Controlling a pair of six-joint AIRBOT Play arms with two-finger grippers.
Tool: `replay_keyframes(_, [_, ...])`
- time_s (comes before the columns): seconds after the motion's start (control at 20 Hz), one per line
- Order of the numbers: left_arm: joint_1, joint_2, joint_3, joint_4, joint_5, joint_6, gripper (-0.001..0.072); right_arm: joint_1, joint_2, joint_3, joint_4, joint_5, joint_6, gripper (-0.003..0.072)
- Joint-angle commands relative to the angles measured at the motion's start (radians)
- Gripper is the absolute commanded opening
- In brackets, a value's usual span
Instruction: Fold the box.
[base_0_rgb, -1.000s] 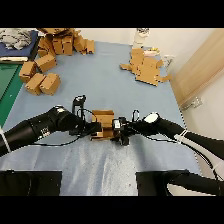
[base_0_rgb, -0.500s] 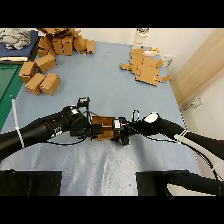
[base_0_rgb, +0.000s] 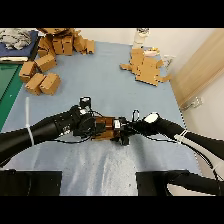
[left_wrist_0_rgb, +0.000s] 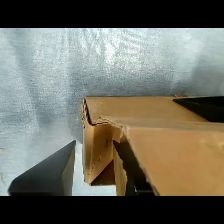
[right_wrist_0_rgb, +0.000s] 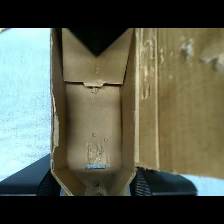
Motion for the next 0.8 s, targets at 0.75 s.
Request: replay_keyframes(0.75, [-0.048,-0.097,0.089,0.047,-0.016,0.018,0.0361,0.001,0.0,0.0,0.0,0.0,0.0,0.0456])
